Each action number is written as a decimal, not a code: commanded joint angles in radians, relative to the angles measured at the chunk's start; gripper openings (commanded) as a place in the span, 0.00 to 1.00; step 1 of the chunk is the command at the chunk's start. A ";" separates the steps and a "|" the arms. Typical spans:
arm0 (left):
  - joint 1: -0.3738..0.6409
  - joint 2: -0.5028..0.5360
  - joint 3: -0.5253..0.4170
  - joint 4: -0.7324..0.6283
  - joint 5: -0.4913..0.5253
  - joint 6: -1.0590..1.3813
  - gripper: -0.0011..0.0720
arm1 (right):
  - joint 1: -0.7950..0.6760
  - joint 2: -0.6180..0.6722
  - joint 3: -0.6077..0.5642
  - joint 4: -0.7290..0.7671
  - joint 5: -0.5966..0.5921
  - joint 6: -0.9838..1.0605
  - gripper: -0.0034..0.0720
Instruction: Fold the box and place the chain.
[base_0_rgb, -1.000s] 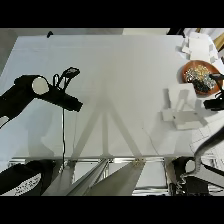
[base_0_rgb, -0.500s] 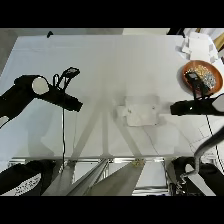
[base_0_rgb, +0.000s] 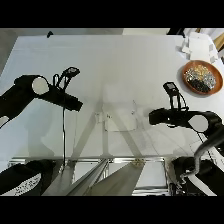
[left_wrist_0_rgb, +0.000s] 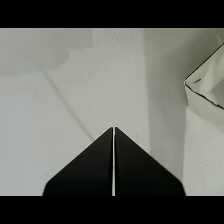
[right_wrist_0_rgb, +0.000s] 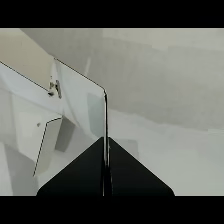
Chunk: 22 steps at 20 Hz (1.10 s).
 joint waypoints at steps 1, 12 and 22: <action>0.001 -0.001 0.000 -0.004 0.031 0.002 0.05 | 0.029 0.000 -0.006 -0.021 -0.023 0.034 0.05; 0.138 -0.167 0.039 -0.808 -0.095 0.916 0.74 | 0.029 0.000 -0.007 -0.014 -0.001 0.034 0.05; 0.119 -0.451 0.069 -0.995 -0.102 1.234 0.74 | 0.029 0.000 -0.007 -0.013 0.050 0.033 0.05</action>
